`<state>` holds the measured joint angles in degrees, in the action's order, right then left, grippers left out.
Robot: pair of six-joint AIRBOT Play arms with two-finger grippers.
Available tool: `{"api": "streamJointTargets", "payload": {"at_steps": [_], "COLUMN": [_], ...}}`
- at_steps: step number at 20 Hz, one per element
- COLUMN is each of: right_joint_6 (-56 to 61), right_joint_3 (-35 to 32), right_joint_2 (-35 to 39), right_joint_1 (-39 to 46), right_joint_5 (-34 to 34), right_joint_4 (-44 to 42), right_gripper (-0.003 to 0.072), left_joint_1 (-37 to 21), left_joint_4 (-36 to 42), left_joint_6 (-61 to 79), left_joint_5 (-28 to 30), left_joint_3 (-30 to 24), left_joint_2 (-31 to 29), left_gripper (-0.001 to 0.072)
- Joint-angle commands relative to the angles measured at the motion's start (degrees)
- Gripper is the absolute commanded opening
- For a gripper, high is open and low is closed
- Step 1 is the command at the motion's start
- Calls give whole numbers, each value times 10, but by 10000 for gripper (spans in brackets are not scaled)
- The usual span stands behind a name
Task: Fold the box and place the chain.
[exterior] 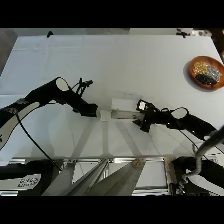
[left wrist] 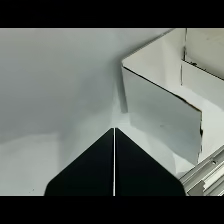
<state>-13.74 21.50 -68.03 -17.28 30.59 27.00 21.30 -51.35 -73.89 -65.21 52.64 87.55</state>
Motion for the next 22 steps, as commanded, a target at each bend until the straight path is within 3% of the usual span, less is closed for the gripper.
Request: {"api": "streamJointTargets", "payload": {"at_steps": [1, 5, 10, 22], "right_joint_6": [0, 0, 0, 0], "right_joint_3": [0, 0, 0, 0], "right_joint_2": [0, 0, 0, 0], "right_joint_1": [0, 0, 0, 0], "right_joint_5": [0, 0, 0, 0], "right_joint_4": [0, 0, 0, 0], "right_gripper": [411, 411, 411, 411], "left_joint_1": [31, 47, 46, 44], "left_joint_4": [3, 12, 78, 70], "left_joint_6": [8, 24, 91, 111], "left_joint_5": [15, 44, 41, 21], "left_joint_3": [0, 0, 0, 0], "left_joint_2": [19, 25, 23, -24], "left_gripper": [5, 8, 11, 8]}}
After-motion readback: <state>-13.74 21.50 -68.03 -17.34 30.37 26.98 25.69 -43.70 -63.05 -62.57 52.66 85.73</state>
